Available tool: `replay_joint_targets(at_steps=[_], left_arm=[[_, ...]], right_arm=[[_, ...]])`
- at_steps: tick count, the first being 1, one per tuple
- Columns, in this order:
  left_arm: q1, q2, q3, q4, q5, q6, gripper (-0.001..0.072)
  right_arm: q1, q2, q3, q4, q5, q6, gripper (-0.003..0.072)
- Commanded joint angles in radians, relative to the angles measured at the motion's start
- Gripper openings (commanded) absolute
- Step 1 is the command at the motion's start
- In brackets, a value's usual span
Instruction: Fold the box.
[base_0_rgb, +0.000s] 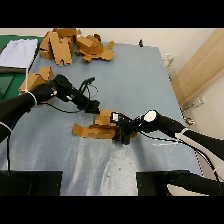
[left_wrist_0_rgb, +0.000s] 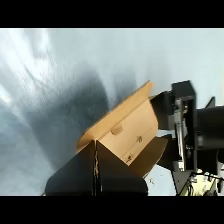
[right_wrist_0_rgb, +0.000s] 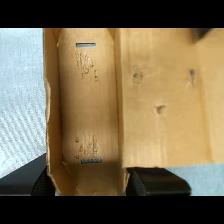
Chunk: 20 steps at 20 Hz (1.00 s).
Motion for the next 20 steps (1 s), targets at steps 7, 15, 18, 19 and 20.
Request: replay_joint_targets(at_steps=[7, 15, 18, 19, 20], left_arm=[[0.221, 0.086, -0.008, -0.035, -0.15, 0.811, 0.0009], [0.165, 0.303, -0.332, -0.02, 0.003, 1.373, 0.0005], [0.097, 0.416, -0.492, -0.019, 0.143, 1.565, 0.0012], [0.085, 0.422, -0.521, -0.02, 0.154, 1.548, 0.0012], [0.08, 0.418, -0.537, -0.019, 0.156, 1.522, 0.0013]], right_arm=[[0.0, 0.001, 0.001, 0.0, -0.001, 0.0, 0.0444], [0.0, 0.001, 0.001, 0.0, -0.001, 0.0, 0.0444], [0.0, 0.001, 0.001, 0.0, -0.001, 0.0, 0.0443], [0.0, 0.001, 0.001, 0.0, -0.001, 0.0, 0.0444], [0.0, 0.001, 0.001, 0.0, -0.001, 0.0, 0.0444]])
